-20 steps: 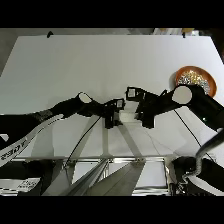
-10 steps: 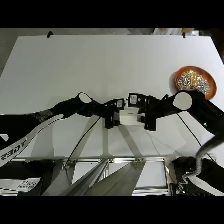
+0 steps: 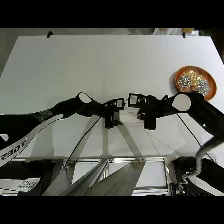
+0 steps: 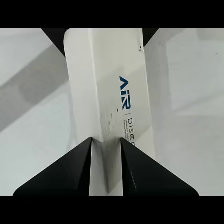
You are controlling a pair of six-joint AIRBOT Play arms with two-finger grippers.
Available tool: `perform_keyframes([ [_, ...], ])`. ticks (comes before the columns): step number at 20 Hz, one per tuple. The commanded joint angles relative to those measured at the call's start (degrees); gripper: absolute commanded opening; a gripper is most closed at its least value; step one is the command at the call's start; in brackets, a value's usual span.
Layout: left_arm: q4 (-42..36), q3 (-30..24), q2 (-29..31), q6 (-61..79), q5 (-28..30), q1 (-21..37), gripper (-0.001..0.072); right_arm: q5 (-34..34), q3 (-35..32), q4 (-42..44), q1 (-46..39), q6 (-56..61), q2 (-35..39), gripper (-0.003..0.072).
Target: Fold the box and place the chain.
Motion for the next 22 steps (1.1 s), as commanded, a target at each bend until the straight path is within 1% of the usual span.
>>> perform_keyframes([
  [1,0.0,0.0,0.0,0.1,0.0,0.0,0.0272,-0.5,-0.1,-0.2,0.0,0.0,0.0,0.0169],
  [3,0.0,0.0,0.0,0.1,0.0,0.0,0.0272,-0.8,-0.1,-0.6,0.0,0.0,0.0,0.0168],
  [7,0.0,0.0,0.0,0.1,0.0,0.0,0.0272,-3.8,-0.1,-1.9,0.0,0.0,0.0,0.0157],
  [11,0.0,0.0,0.0,0.1,0.0,0.0,0.0272,-3.2,-0.4,-1.7,0.0,0.2,0.0,0.0158],
  [14,0.0,0.0,0.0,0.1,0.0,0.0,0.0272,-4.1,-2.0,-1.5,0.0,0.1,-0.1,0.0159],
  [16,0.0,0.0,0.0,0.1,0.0,0.0,0.0272,-4.0,-3.0,-0.6,0.0,0.1,-0.1,0.0162],
  [17,0.0,0.0,0.0,0.1,0.0,0.0,0.0272,-3.9,-3.5,0.2,0.0,0.2,-0.1,0.0184],
  [18,0.0,0.0,0.0,0.1,0.0,0.0,0.0272,-3.1,-3.6,0.6,0.0,0.2,-0.1,0.0188],
  [22,0.0,0.0,0.0,0.1,0.0,0.0,0.0272,-1.2,-3.6,5.2,0.0,0.0,0.1,0.0207],
])
